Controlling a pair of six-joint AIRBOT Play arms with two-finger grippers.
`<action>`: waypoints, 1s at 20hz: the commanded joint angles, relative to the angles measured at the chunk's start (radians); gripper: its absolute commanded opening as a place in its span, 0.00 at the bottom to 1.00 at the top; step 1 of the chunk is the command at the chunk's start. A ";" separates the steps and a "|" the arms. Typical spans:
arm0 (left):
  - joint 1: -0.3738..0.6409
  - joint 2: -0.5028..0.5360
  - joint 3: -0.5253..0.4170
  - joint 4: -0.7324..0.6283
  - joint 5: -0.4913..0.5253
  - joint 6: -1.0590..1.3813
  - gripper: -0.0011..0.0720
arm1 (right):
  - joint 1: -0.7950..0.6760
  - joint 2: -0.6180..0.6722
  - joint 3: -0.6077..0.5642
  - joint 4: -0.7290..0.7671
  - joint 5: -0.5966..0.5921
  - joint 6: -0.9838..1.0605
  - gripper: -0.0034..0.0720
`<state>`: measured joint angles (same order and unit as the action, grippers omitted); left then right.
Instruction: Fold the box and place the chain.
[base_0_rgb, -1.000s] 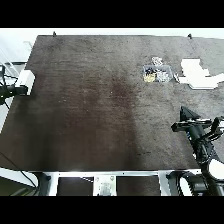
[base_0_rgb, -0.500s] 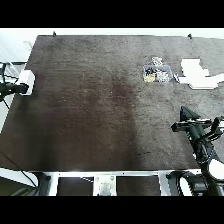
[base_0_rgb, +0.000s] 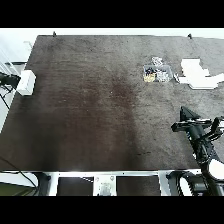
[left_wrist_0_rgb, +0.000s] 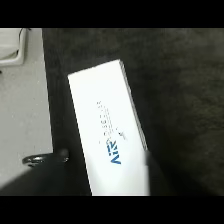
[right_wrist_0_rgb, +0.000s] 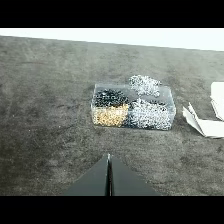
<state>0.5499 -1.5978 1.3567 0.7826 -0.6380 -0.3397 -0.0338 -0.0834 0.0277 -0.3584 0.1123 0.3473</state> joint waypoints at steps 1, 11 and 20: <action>0.000 0.075 0.003 0.021 -0.086 -0.018 0.11 | 0.000 0.000 0.000 0.000 0.000 0.000 0.06; 0.000 0.603 -0.555 -0.708 0.122 0.442 0.03 | 0.000 0.000 0.000 0.000 0.000 0.000 0.06; -0.043 1.061 -1.004 -0.903 0.126 0.523 0.03 | 0.000 0.000 0.000 0.000 0.000 0.000 0.06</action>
<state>0.5117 -0.6571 0.4793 -0.0692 -0.5087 0.2108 -0.0338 -0.0837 0.0277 -0.3588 0.1120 0.3473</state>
